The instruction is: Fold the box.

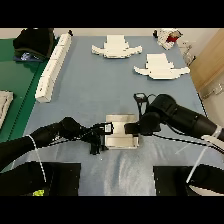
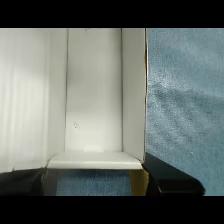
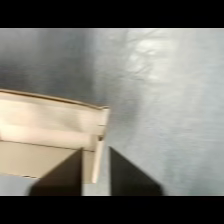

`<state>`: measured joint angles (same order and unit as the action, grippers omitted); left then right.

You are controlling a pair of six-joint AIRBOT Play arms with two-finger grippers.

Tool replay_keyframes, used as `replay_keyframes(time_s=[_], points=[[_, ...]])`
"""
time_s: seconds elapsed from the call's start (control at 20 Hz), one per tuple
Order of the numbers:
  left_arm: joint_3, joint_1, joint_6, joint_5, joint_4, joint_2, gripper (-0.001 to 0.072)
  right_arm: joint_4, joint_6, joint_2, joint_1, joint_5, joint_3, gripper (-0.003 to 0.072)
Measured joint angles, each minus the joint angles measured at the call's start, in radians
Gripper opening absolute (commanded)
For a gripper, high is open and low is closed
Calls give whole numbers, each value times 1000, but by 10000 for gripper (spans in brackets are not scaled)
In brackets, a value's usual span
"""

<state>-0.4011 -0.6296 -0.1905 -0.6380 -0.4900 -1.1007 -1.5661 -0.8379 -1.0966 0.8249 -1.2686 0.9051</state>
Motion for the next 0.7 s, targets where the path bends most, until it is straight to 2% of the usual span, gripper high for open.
replay_keyframes(time_s=[0.2, 0.35, 0.45, 0.55, 0.7], points=[[0, 0, 0, 0, 0, 0, 511, 66, -53, 30, -137, -53, 1, 3], [0, 0, 0, 0, 0, 0, 511, -22, -186, -10, -293, -9, -10, 2], [0, 0, 0, 0, 0, 0, 511, -179, -326, -64, -409, 46, -14, 2], [0, 0, 0, 0, 0, 0, 511, -397, -502, -138, -518, 80, -15, 2], [0, 0, 0, 0, 0, 0, 511, -732, -772, -264, -634, 52, -16, 2]])
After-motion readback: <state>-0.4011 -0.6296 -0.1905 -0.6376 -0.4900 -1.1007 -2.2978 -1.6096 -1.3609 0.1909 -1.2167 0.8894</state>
